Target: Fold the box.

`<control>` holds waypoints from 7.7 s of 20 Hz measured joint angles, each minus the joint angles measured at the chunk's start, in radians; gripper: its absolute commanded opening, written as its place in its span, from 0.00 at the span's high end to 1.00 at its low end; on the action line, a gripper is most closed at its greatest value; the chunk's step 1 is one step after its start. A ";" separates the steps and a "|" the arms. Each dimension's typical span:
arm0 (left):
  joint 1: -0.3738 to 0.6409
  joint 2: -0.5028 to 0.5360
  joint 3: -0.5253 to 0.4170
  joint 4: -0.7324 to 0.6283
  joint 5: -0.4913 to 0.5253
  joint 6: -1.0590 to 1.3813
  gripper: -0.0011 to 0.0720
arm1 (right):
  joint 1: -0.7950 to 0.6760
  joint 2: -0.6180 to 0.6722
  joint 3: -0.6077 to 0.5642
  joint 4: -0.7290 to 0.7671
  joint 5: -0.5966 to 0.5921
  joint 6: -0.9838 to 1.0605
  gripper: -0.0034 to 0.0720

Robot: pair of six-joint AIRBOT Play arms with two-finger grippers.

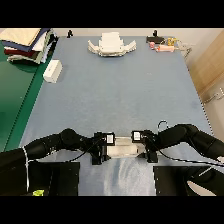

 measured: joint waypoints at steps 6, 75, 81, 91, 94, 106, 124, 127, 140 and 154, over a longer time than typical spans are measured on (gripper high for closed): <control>0.000 0.000 0.000 0.000 0.002 0.000 0.28 | -0.001 0.000 0.000 -0.001 0.013 -0.001 0.32; -0.001 -0.001 0.000 0.000 0.048 0.015 0.28 | -0.002 -0.220 0.158 0.271 0.193 1.020 0.95; -0.001 -0.001 0.000 0.002 0.048 0.016 0.28 | -0.013 -0.084 0.204 0.222 0.151 0.998 0.95; -0.001 -0.001 0.000 0.000 0.050 0.015 0.28 | -0.014 0.308 0.200 -0.144 -0.249 0.865 0.17; -0.001 -0.001 0.000 0.000 0.051 0.015 0.28 | -0.013 0.346 0.129 -0.218 -0.309 0.723 0.13; -0.001 -0.001 0.000 0.000 0.051 0.015 0.28 | 0.035 0.204 -0.010 -0.245 -0.010 0.349 0.57; -0.001 -0.001 0.000 0.000 0.053 0.014 0.28 | 0.096 0.159 -0.011 -0.097 0.078 0.301 0.54; -0.001 -0.001 0.000 0.000 0.053 0.014 0.28 | 0.110 0.137 -0.011 -0.094 0.104 0.295 0.18; -0.001 -0.001 0.000 -0.001 0.050 0.014 0.28 | 0.117 0.150 0.055 -0.338 -0.014 0.672 0.95; -0.001 -0.001 0.000 0.000 0.051 0.015 0.28 | 0.010 0.108 0.143 -0.727 -0.383 1.775 0.95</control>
